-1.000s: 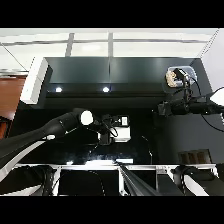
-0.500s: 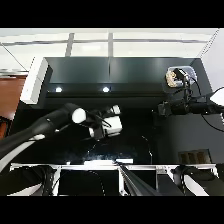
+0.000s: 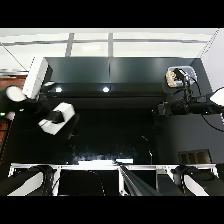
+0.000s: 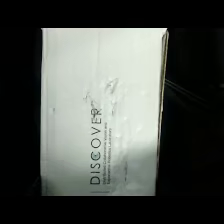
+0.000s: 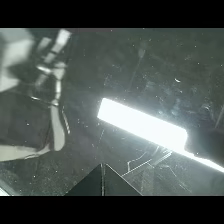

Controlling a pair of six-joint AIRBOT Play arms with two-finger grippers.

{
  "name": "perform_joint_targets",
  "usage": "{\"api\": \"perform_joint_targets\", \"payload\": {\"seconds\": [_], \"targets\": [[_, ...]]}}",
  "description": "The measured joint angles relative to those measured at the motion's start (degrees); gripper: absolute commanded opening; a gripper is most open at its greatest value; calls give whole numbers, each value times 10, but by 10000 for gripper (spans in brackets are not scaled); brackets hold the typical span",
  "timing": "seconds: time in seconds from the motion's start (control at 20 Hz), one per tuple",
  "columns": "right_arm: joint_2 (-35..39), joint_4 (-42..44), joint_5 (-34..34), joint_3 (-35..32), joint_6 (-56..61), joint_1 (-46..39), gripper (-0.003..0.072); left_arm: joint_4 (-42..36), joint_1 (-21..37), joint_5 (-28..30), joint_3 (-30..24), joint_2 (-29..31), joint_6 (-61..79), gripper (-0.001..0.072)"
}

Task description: Fold the box and place the chain.

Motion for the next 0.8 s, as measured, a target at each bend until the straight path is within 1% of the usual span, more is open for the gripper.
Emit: {"api": "perform_joint_targets", "payload": {"seconds": [0.2,0.3,0.4,0.55,0.65,0.8], "targets": [[0,0,-5,0,-3,0,14,25,165,6,-8,9,-21,326],[0,0,-9,0,-3,0,14,34,226,15,-9,10,-25,326],[0,-1,-14,-2,-3,0,14,52,273,21,-9,11,-25,327],[0,-2,-19,-2,-4,0,14,71,312,48,-8,12,0,327],[0,-2,-24,-3,-4,0,14,71,321,70,-8,9,43,327],[0,-2,-31,-3,-4,0,14,49,327,103,-8,-3,98,327]]}}
